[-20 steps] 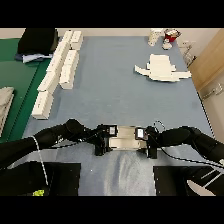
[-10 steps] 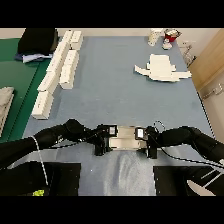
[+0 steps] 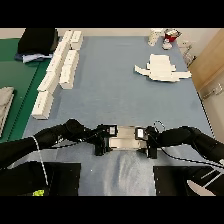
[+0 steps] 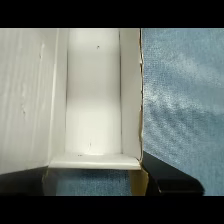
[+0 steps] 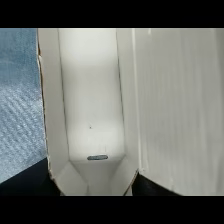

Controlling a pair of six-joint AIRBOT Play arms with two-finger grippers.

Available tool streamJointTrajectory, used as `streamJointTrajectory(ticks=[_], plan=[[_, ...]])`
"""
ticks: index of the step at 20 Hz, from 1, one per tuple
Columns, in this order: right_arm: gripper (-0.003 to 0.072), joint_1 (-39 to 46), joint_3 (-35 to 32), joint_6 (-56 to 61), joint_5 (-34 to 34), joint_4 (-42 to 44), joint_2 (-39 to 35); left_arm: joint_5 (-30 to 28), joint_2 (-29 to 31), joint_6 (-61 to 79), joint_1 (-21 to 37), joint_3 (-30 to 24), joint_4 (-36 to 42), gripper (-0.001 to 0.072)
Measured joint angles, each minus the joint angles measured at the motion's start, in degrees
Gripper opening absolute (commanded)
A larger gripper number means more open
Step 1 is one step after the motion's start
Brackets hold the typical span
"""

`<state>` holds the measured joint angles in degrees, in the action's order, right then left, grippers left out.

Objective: Fold the box.

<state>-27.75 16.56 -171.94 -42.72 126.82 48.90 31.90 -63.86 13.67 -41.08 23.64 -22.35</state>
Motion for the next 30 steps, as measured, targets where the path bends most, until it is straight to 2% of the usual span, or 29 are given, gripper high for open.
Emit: streamJointTrajectory(ticks=[8, 10, 15, 19, 20, 21, 22, 23, 25, 27, 30], plan=[[0.0528, 0.00, -0.02, 0.00, 0.00, 0.00, 0.00, 0.00, 0.00, 0.00, 0.00, -0.02, 0.02, 0.0484], [0.0719, 0.00, 0.02, 0.02, 0.04, 0.00, -0.04, 0.00, 0.00, -0.02, 0.00, -0.02, 0.04, 0.0484], [0.0719, -0.11, 1.40, 5.73, -1.44, -2.91, -3.08, -0.09, 0.00, -0.13, 0.00, -0.02, 0.07, 0.0484], [0.0706, 0.00, 3.26, 17.64, -9.14, -12.52, -8.31, -0.07, 0.00, -0.09, 0.00, -0.02, 0.04, 0.0484], [0.0693, -0.02, 3.93, 21.46, -11.63, -14.49, -9.75, -0.04, 0.00, -0.04, 0.00, -0.02, 0.04, 0.0484], [0.0584, -0.02, 4.76, 26.45, -14.58, -16.22, -11.23, -0.04, 0.00, 0.00, 0.00, -0.02, 0.04, 0.0484], [0.0347, 0.00, 5.57, 32.59, -17.35, -17.35, -12.59, -0.02, 0.00, 0.00, 0.00, -0.02, 0.04, 0.0484], [0.0150, -0.02, 6.29, 39.41, -19.34, -17.81, -13.66, -0.02, 0.00, 0.00, 0.00, -0.02, 0.04, 0.0484], [0.0140, 0.00, 7.13, 54.97, -22.16, -17.03, -14.95, -0.02, 0.00, 0.00, 0.00, -0.02, 0.02, 0.0485], [0.0142, -0.15, 7.52, 66.86, -22.32, -11.50, -14.95, 0.00, 0.00, 0.00, 0.00, -0.02, 0.02, 0.0484], [0.0141, -2.58, 8.02, 76.04, -16.65, 0.07, -12.70, 0.00, 0.00, 0.00, 0.00, 0.00, 0.02, 0.0485]])
